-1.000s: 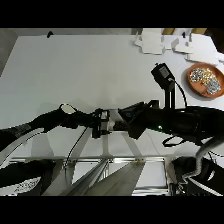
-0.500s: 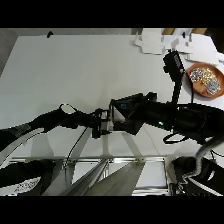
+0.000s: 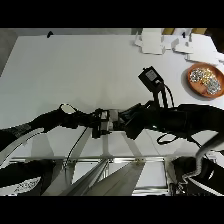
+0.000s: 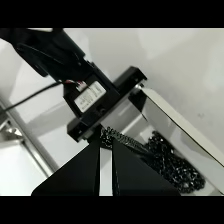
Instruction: Fold the box and place the chain.
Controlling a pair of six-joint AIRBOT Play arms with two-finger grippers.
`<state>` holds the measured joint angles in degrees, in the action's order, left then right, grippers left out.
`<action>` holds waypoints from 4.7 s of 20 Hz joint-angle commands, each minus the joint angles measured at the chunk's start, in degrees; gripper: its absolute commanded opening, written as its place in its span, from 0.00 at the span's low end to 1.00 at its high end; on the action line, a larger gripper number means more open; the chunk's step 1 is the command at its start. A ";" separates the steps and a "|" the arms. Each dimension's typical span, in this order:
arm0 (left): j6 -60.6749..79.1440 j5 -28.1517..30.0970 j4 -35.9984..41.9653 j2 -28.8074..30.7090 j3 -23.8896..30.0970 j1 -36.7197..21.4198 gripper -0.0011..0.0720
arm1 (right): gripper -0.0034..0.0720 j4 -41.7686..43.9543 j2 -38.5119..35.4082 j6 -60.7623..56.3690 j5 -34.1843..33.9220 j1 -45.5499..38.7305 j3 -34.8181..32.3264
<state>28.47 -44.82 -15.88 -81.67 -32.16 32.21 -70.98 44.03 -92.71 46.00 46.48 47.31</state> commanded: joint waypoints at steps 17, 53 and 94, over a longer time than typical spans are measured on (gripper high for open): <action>0.00 0.02 -0.02 0.04 0.00 0.02 0.36 | 0.28 -6.84 14.91 13.29 15.96 -5.20 11.93; 0.00 0.02 -0.02 0.04 0.00 0.02 0.36 | 0.32 -0.11 17.20 46.93 5.20 -1.77 -0.87; 0.00 0.02 -0.02 0.04 0.00 0.02 0.36 | 0.15 -2.34 16.65 47.98 -2.56 -1.20 -6.56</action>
<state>28.32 -44.64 -15.70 -81.65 -32.18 32.18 -73.21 60.40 -44.23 44.34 45.28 41.17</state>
